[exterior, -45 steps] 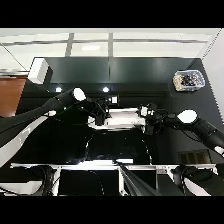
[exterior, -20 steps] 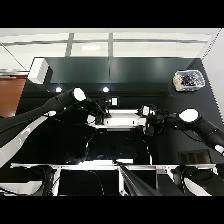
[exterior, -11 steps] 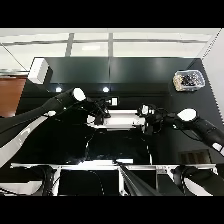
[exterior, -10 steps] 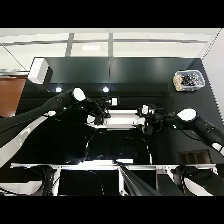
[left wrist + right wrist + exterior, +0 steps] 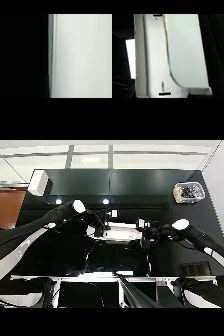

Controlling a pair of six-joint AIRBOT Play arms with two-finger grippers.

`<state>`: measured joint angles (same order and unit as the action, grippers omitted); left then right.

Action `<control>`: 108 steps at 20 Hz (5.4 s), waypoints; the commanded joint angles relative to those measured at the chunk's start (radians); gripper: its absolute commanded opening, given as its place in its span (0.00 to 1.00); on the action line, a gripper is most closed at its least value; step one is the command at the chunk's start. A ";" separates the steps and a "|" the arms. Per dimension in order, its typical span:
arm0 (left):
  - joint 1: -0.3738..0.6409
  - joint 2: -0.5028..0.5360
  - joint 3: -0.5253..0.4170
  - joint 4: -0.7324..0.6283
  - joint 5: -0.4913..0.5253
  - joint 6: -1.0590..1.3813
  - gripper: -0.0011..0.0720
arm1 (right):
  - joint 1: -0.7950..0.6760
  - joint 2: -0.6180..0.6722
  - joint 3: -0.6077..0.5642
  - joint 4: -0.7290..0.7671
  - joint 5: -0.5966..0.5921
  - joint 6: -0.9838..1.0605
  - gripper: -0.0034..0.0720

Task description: Fold the box and place the chain.

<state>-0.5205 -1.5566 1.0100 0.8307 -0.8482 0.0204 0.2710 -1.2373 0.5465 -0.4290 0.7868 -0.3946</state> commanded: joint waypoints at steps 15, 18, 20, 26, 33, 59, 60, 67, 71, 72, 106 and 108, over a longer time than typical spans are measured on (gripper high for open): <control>-0.001 0.000 -0.001 -0.005 -0.027 -0.080 0.05 | 0.020 -0.079 0.058 -0.165 -0.009 0.166 0.88; -0.001 0.000 -0.001 -0.005 -0.026 -0.080 0.05 | 0.035 -0.080 0.058 -0.186 -0.022 0.181 0.88; -0.001 0.000 -0.001 -0.004 -0.026 -0.080 0.05 | 0.035 -0.080 0.058 -0.185 -0.024 0.182 0.88; 0.000 0.000 -0.001 -0.004 -0.026 -0.080 0.05 | 0.034 -0.080 0.058 -0.185 -0.023 0.182 0.88; 0.000 0.011 0.000 0.004 -0.027 -0.081 0.59 | 0.034 -0.080 0.058 -0.187 -0.019 0.181 0.69; 0.142 0.153 -0.158 -0.469 0.039 -0.532 0.05 | 0.035 -0.080 0.058 -0.203 0.013 0.159 0.30; 0.128 0.138 -0.151 -0.426 0.075 -0.533 0.05 | 0.035 -0.080 0.058 -0.203 0.013 0.159 0.30; 0.028 0.094 -0.101 -0.101 0.077 -0.608 0.05 | 0.035 -0.080 0.058 -0.203 0.013 0.159 0.30; 0.006 0.070 -0.087 -0.056 0.116 -0.630 0.05 | 0.035 -0.080 0.058 -0.201 0.013 0.159 0.30; 0.013 0.071 -0.066 -0.053 0.109 -0.636 0.05 | 0.035 -0.080 0.058 -0.201 0.013 0.159 0.30; 0.042 0.229 -0.241 -0.085 -0.027 -0.055 0.23 | 0.035 -0.080 0.058 -0.200 0.010 0.159 0.30; 0.042 0.228 -0.241 -0.143 -0.007 -0.054 0.23 | 0.035 -0.080 0.058 -0.200 0.010 0.159 0.30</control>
<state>-0.4763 -1.3273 0.7689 0.7551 -0.8742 -0.0364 0.3046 -1.3170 0.6044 -0.6289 0.7975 -0.2356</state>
